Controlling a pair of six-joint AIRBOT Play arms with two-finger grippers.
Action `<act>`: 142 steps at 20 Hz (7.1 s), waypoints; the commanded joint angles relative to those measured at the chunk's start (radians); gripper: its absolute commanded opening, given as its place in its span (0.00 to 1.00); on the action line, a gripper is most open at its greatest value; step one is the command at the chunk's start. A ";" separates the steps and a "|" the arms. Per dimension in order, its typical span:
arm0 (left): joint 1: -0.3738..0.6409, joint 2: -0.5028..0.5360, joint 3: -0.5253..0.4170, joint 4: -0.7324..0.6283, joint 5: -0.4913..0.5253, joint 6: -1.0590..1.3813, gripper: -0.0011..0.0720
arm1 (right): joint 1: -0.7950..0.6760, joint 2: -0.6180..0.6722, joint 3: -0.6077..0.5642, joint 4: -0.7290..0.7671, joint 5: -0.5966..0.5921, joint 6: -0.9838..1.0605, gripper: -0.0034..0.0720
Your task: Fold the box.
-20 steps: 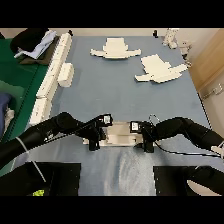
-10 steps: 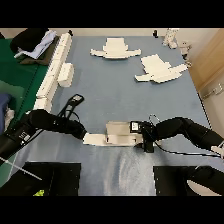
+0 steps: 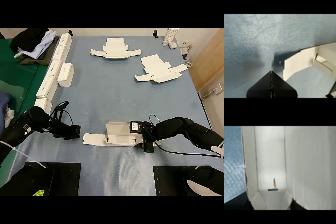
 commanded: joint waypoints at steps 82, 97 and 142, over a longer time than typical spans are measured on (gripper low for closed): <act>-0.967 -0.431 0.540 0.613 -0.027 -1.139 0.58 | 0.001 0.000 0.000 0.000 0.000 0.000 0.80; -0.973 -0.468 0.558 0.626 -0.081 -1.175 0.04 | 0.001 0.000 0.000 0.000 0.000 0.000 0.80; -0.321 0.206 0.083 -0.154 0.086 1.105 0.97 | 0.001 0.000 0.000 0.000 0.000 0.000 0.80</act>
